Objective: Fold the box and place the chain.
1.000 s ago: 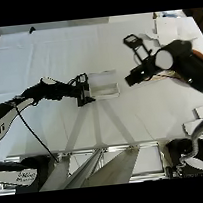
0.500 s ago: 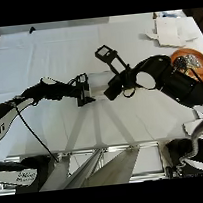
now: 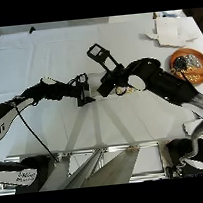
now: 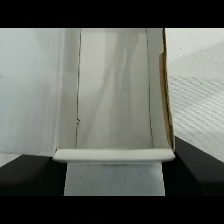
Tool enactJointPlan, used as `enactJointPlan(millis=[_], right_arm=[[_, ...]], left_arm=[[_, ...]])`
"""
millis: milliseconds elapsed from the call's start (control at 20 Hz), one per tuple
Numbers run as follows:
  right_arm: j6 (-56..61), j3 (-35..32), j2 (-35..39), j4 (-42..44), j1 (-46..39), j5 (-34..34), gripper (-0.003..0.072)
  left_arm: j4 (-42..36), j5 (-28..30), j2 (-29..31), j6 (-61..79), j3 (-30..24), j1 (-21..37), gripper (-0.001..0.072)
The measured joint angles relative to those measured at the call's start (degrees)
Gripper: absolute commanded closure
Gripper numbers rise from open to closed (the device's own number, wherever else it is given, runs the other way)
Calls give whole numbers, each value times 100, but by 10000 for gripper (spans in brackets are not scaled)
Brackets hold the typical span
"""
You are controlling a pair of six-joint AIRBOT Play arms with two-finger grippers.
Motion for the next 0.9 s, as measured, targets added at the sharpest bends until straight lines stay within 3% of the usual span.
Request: enactJointPlan(millis=[200, 300, 450, 500, 550, 600, 900], right_arm=[[63, 0, -525, -17, -146, 330, 668], [120, 0, -671, -20, -186, 448, 611], [101, 0, -678, -17, -214, 535, 604], [24, 0, -612, -17, -219, 564, 537], [-83, 0, -533, -17, -229, 597, 420], [-229, 0, -424, -11, -260, 673, 387], [-1703, 0, 275, 256, -1191, 1416, 387]], left_arm=[[2, 0, 0, 0, 0, 0, 554], [0, 0, 0, 0, 0, 0, 554], [0, 0, 0, 0, 0, 0, 554], [0, 0, 0, 0, 0, 0, 554], [0, 0, 0, 0, 0, 0, 554], [0, -2, 0, 0, 0, 0, 554], [2, 0, 0, 0, 0, 0, 554]])
